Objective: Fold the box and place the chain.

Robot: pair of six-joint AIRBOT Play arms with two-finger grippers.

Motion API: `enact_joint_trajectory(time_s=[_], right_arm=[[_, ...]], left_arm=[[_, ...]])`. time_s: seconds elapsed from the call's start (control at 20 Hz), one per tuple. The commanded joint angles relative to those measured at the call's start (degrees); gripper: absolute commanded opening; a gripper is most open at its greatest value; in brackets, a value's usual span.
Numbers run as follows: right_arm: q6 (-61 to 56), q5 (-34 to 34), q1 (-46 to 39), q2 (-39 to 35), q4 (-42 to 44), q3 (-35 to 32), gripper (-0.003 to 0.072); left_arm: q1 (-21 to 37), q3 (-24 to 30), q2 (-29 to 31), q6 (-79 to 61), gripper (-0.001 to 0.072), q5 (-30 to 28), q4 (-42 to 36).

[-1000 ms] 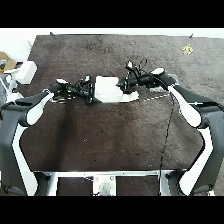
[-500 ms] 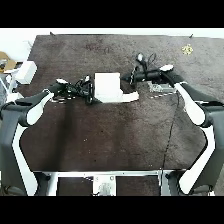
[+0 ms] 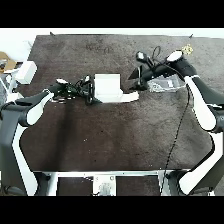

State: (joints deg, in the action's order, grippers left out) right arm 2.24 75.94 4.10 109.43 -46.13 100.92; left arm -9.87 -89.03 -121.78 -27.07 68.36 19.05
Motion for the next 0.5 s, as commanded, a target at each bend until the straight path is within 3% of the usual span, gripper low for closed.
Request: enact_joint_trajectory(time_s=[0.0,0.1,0.45], right_arm=[[-0.5,-3.9,2.9,2.1,-9.6,0.0,0.0633],[-0.4,-4.0,4.3,3.8,-9.7,0.0,0.0558],[-1.9,-4.8,6.7,4.7,-9.1,-0.9,0.0554]], left_arm=[[0.0,0.0,0.0,0.0,0.0275,0.0,0.0],[0.0,0.0,0.0,0.0,0.0275,0.0,0.0],[0.0,0.0,0.0,0.0,0.0275,0.0,0.0]])
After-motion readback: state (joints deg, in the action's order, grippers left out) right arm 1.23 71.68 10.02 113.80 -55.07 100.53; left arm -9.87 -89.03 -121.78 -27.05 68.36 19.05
